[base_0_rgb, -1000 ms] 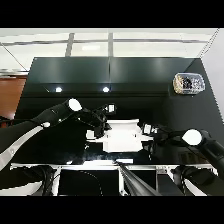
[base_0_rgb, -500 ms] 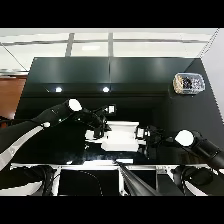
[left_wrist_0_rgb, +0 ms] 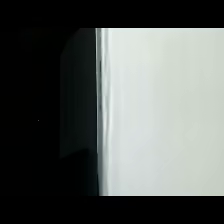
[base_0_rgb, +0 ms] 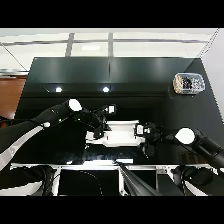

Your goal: Fold the box and place the chain.

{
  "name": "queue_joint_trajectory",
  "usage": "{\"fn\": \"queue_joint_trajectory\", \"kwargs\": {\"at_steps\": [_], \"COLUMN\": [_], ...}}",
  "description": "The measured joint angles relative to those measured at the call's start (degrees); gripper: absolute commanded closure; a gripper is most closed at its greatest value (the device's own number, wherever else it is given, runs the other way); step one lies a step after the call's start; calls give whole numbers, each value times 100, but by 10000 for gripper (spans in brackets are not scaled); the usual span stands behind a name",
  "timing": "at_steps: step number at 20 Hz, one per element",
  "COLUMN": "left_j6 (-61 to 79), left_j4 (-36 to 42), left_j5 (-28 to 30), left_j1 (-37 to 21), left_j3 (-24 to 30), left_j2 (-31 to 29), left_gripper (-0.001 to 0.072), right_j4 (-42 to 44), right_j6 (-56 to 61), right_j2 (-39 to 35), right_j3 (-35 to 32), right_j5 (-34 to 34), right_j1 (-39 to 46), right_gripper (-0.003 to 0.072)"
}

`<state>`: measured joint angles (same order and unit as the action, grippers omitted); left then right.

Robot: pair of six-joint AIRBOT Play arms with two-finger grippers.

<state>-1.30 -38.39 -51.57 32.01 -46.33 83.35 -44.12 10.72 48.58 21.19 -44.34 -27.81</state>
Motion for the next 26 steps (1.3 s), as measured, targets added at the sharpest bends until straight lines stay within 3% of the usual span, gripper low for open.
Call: {"fn": "queue_joint_trajectory", "kwargs": {"at_steps": [12, 26], "left_j6": [-2, 570], "left_j4": [7, -208], "left_j5": [0, 398], "left_j1": [0, 184], "left_j3": [2, -2], "left_j2": [2, -317], "left_gripper": [685, 686], "right_j4": [-236, 280], "right_j6": [-138, -527], "right_j2": [0, 140], "right_j3": [310, 323], "right_j5": [380, -107], "right_j1": [367, 487], "right_gripper": [38, 39]}}
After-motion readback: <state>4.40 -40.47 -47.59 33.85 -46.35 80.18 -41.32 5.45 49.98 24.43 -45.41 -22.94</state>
